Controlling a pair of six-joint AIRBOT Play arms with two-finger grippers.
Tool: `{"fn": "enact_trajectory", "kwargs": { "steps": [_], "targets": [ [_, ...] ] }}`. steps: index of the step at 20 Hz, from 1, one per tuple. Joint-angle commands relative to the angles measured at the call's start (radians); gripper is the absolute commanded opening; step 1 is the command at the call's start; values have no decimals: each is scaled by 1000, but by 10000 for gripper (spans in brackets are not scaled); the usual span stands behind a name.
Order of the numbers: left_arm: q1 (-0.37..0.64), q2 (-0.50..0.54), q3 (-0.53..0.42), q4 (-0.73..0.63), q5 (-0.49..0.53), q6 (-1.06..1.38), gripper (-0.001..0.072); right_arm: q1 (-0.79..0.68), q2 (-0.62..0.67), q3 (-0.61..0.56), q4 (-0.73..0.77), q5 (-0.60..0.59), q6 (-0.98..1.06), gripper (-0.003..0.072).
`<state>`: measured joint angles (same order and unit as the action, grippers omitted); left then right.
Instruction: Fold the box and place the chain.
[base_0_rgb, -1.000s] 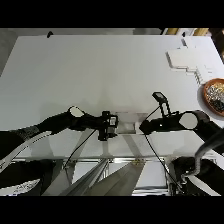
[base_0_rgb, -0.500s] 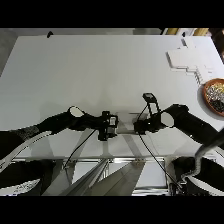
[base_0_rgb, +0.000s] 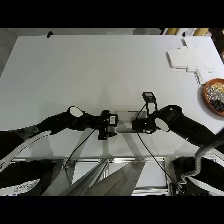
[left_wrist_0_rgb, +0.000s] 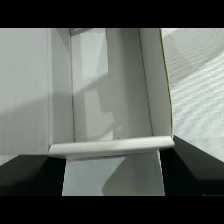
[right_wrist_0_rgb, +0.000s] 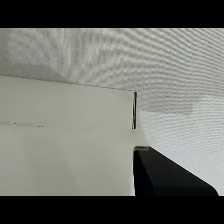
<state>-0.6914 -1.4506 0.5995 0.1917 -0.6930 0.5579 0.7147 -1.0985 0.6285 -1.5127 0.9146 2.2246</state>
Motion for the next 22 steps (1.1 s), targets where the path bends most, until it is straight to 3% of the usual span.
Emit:
{"fn": "enact_trajectory", "kwargs": {
  "steps": [1, 13, 18, 19, 22],
  "targets": [
    [-1, 0, -1, 3, -6, 3, 372, 9, -1, 1, -58, -5, 70, 293],
    [-1, 0, -1, 3, -6, 3, 372, 10, -53, 1, -80, 66, 83, 280],
    [-1, 0, -1, 3, -6, 3, 372, 10, -53, 1, -79, 64, 82, 131],
    [-1, 0, -1, 3, -6, 3, 372, 9, -53, 1, -77, 64, 82, 36],
    [-1, 0, -1, 3, -6, 3, 372, 10, -57, 1, -68, 63, 82, 18]
  ]
}}
